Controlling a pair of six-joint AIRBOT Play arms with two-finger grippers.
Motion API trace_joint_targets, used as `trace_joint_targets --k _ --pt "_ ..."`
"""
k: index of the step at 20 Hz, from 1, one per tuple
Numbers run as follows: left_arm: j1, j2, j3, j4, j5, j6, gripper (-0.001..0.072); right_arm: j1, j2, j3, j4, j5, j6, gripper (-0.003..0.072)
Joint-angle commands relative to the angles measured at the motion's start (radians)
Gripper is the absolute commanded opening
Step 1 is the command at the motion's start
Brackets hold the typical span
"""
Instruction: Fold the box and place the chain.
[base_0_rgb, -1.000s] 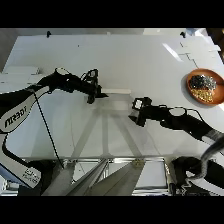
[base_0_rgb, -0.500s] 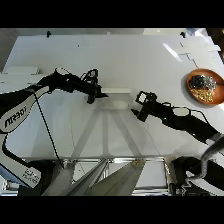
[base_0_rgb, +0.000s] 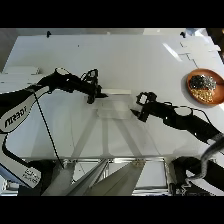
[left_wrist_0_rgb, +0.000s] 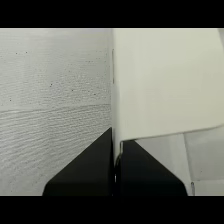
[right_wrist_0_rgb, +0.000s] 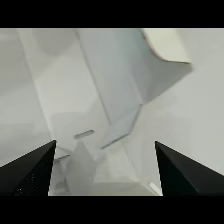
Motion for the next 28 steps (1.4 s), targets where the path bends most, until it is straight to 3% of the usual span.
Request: trace_joint_targets --k 1,7,10,16,21,28 --pt "0.0 -0.001 0.0 0.0 0.0 0.0 0.0009 -0.061 0.058 0.0 -0.065 0.044 0.029 0.0686" --pt "0.0 -0.001 0.0 0.0 0.0 0.0 0.0009 -0.087 0.097 -0.024 -0.369 0.299 0.19 0.0686" --pt "0.0 -0.001 0.0 0.0 0.0 0.0 0.0009 -0.061 0.096 -0.047 -0.395 0.267 0.185 0.0686" --pt "0.0 -0.001 0.0 0.0 0.0 0.0 0.0009 0.02 -0.002 -0.047 -0.343 0.198 0.151 0.0686" --pt "0.0 -0.001 0.0 0.0 0.0 0.0 0.0009 0.032 -0.043 -0.047 -0.101 0.088 0.105 0.0686" --pt "0.0 -0.001 0.0 0.0 0.0 0.0 0.0009 0.032 -0.076 -0.047 0.071 0.08 0.065 0.0686"
